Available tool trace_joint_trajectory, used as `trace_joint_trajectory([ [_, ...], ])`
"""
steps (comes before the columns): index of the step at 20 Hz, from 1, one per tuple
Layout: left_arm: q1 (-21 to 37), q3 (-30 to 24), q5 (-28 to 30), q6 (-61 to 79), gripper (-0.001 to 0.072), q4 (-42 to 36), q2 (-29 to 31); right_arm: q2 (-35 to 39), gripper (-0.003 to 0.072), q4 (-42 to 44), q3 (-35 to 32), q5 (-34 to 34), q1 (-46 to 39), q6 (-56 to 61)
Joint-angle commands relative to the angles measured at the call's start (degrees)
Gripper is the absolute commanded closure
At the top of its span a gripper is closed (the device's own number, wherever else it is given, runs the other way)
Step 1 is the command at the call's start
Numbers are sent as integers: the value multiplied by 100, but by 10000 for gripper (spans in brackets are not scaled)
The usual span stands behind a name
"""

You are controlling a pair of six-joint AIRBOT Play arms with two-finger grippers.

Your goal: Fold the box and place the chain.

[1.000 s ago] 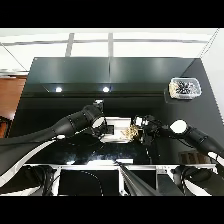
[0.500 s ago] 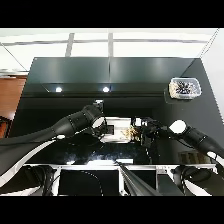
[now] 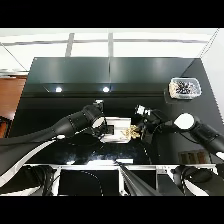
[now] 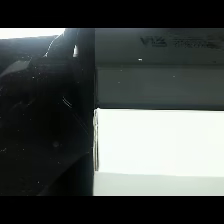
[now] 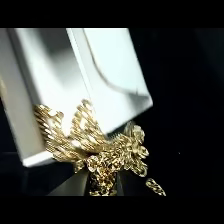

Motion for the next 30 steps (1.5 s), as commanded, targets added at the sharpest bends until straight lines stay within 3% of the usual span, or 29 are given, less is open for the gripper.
trace_joint_trajectory([
  [1,0,-2,-2,2,678,0,0,229,674,39,706,1392,4,1211],
  [3,0,-2,-2,2,678,0,0,229,674,407,1054,1860,4,1405],
  [7,0,-2,-2,2,678,0,0,229,674,1014,1606,2022,4,1443],
  [20,0,-2,0,2,678,0,0,229,674,1010,3095,2090,4,1930],
  [24,0,-2,-2,2,678,-2,0,138,674,636,2924,2155,37,2087],
  [30,0,-2,-4,2,678,0,0,-48,673,562,1392,1493,90,2083],
])
